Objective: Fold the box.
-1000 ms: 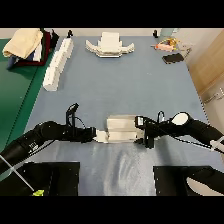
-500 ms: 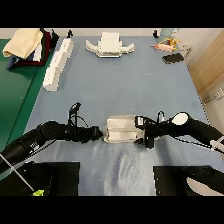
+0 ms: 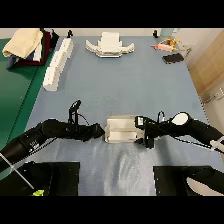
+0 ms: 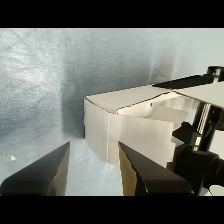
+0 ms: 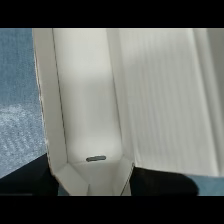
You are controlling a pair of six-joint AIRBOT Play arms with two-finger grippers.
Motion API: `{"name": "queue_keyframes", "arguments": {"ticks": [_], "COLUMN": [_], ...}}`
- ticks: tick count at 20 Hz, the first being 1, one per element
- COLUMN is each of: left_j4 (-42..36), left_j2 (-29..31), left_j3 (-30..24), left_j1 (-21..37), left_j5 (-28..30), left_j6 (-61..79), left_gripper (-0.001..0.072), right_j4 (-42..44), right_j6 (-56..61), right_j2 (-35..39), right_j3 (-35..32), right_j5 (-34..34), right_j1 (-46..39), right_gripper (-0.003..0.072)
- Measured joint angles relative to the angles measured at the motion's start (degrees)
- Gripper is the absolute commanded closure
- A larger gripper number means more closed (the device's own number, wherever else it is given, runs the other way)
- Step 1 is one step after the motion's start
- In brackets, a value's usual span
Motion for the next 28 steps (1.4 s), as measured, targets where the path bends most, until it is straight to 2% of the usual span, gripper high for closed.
{"name": "queue_keyframes", "arguments": {"ticks": [7,11,15,19,25,28], "left_j4": [-4.33,-1.38,6.56,17.53,33.48,38.99], "left_j2": [-0.15,-0.42,-2.78,-7.34,-14.99,-18.84], "left_j3": [0.24,0.50,2.25,6.73,16.26,21.14], "left_j1": [-1.22,-4.52,-8.79,-13.16,-18.43,-20.55], "left_j5": [2.43,5.55,6.62,4.11,-5.35,-10.36], "left_j6": [2.82,-1.42,-10.91,-22.47,-37.09,-41.75], "left_gripper": [0.0251,0.0251,0.0250,0.0250,0.0250,0.0250], "right_j4": [0.00,0.00,-0.02,-0.02,0.00,0.00], "right_j6": [0.00,0.02,0.00,0.00,0.00,0.00], "right_j2": [0.00,0.00,0.00,0.00,0.00,0.00], "right_j3": [0.00,0.00,0.02,0.00,0.02,0.02], "right_j5": [0.02,0.00,0.02,0.02,0.02,0.02], "right_j1": [0.02,0.02,0.02,0.02,0.02,0.02], "right_gripper": [0.0166,0.0166,0.0167,0.0167,0.0167,0.0166]}}
